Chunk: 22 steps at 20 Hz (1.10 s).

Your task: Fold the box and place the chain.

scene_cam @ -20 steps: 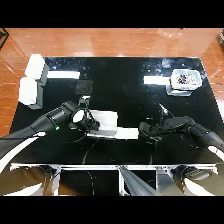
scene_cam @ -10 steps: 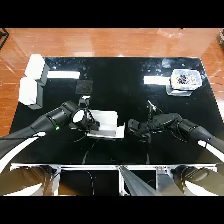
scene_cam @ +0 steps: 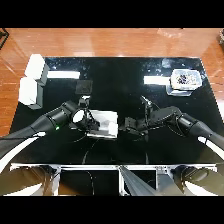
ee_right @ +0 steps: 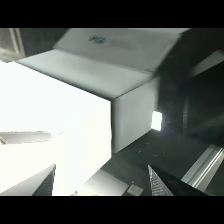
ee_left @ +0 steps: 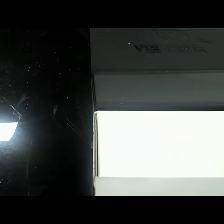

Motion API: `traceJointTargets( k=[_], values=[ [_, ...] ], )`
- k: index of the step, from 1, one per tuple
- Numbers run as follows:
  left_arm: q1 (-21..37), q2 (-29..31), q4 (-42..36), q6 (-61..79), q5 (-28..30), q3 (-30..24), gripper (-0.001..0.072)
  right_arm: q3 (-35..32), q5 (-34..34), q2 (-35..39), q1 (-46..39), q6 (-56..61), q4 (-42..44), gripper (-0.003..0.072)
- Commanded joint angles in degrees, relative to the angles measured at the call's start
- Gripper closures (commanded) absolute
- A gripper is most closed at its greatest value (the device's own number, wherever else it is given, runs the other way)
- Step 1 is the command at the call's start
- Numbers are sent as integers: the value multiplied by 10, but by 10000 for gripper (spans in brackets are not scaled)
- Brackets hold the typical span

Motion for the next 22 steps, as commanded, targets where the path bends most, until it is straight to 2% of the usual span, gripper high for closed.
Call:
traceJointTargets(
  k=[1,7,8,9,11,13,15,18,20,21,22],
  values=[
    [0,0,0,0,0,0,691,11,-7,0,15,0,-3,-6],
    [0,0,0,0,3,0,691,31,28,0,51,30,-30,1],
    [0,0,0,0,4,0,691,41,31,-3,62,49,-54,81],
    [0,0,0,0,4,0,691,52,30,-8,75,64,-71,105],
    [0,0,0,0,4,0,691,75,34,-20,106,111,-125,105],
    [0,0,0,0,4,0,691,99,33,-36,133,203,-224,105],
    [0,0,0,0,4,0,691,116,31,-45,152,263,-289,105],
    [0,0,0,0,5,0,691,127,35,-49,172,325,-346,105],
    [0,0,0,0,7,0,691,134,34,-59,179,338,-352,106],
    [0,0,0,0,7,0,691,139,34,-66,183,342,-353,156],
    [0,0,0,0,7,0,691,146,34,-73,187,342,-353,264]
  ],
)
